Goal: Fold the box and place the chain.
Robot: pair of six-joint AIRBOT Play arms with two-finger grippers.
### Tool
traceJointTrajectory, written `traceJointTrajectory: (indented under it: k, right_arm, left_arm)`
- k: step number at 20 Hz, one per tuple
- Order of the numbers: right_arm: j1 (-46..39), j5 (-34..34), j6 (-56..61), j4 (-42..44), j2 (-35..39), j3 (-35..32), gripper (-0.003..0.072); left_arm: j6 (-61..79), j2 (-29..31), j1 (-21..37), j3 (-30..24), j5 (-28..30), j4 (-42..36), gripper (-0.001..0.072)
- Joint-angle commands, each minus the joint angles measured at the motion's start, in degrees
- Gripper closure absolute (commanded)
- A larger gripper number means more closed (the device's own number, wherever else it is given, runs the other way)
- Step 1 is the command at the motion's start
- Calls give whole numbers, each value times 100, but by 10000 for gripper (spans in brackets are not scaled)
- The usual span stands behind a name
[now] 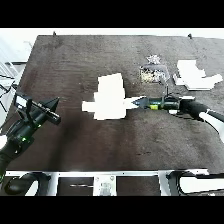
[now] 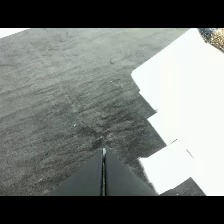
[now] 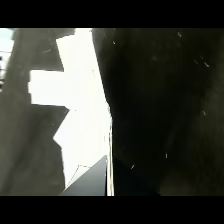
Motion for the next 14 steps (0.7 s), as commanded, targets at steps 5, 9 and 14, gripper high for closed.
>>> traceJointTrajectory:
  k: [5, 9, 14]
  right_arm:
    - [369, -1252, -844, 413, 26, -234, 682]
    - [369, -1268, -881, 592, 28, -382, 682]
    - [527, -1294, -1241, 1093, 28, -597, 682]
  left_arm:
    - [20, 4, 4, 24, -229, -35, 55]
    - [7, -125, 4, 216, -291, -68, 55]
    - [-328, -1738, 4, 1375, -396, -50, 58]
